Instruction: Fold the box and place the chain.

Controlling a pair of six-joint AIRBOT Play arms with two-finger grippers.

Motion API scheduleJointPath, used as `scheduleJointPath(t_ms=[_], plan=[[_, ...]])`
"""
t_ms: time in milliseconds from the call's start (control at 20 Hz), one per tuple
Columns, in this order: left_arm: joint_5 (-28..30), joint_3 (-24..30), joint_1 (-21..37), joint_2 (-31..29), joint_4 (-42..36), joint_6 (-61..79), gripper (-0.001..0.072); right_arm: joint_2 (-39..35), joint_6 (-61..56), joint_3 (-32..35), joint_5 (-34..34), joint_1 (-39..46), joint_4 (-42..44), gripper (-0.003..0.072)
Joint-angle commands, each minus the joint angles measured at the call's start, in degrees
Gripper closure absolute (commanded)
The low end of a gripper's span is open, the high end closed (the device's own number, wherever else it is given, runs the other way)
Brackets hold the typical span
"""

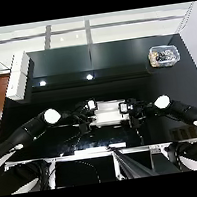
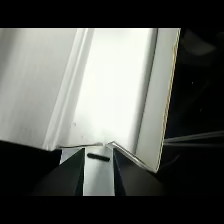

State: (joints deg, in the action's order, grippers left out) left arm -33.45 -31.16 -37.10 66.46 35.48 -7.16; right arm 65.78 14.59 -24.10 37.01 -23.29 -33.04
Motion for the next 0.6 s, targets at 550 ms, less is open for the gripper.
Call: scheduleJointPath(t_ms=[550], plan=[[-0.04, -0.02, -0.39, 2.43, -6.16, 2.93, 0.0223, 0.02, -0.02, 0.02, 0.00, -0.04, 0.02, 0.0247]])
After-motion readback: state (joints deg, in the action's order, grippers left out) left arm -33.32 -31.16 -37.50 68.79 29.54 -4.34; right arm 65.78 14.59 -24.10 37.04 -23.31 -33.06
